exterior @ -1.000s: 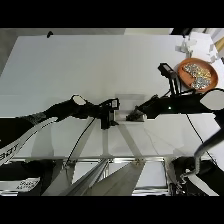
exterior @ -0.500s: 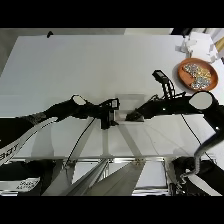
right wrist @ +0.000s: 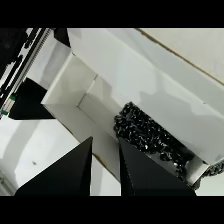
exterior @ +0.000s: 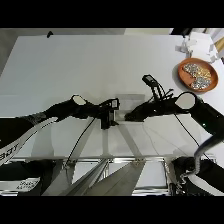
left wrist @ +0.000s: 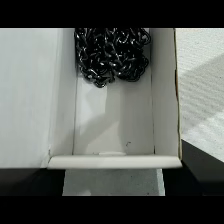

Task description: Fold the box and place the chain.

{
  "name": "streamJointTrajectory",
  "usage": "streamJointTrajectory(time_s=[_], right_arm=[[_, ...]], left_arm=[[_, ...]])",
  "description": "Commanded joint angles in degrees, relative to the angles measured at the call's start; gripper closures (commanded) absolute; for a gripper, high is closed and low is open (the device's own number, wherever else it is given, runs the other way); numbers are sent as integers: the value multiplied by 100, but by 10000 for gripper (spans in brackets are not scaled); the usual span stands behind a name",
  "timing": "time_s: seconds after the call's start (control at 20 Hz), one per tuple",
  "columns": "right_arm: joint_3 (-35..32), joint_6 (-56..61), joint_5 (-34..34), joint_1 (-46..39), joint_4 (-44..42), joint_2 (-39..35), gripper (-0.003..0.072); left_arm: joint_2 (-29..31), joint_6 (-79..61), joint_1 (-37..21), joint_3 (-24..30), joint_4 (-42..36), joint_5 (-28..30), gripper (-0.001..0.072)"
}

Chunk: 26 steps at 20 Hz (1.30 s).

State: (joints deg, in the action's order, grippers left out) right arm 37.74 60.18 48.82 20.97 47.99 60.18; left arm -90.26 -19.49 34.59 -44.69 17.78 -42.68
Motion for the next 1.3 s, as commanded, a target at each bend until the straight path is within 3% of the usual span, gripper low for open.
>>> streamJointTrajectory(time_s=[0.0,0.2,0.4,0.6,0.9,0.95,1.05,1.25], right_arm=[[-2,-15,-52,-92,28,-57,495],[-2,-28,302,-647,179,-708,497],[-2,-9,776,-1366,1054,-1606,506],[-11,529,1213,-1978,1869,-1797,507],[-387,1056,243,-2133,2479,-1652,504],[-470,1056,22,-2133,2461,-1600,489],[-551,1054,-234,-2133,2400,-1440,318],[-551,1056,-415,-2131,2310,-1067,315]], left_arm=[[4,0,4,-2,0,2,571],[4,0,4,-2,0,2,572],[2,0,4,-2,0,0,572],[4,0,4,-2,0,2,572],[4,-2,4,-2,0,2,572],[2,0,4,-2,0,2,572],[4,0,4,-2,0,2,572],[2,-2,4,-2,0,2,572]])
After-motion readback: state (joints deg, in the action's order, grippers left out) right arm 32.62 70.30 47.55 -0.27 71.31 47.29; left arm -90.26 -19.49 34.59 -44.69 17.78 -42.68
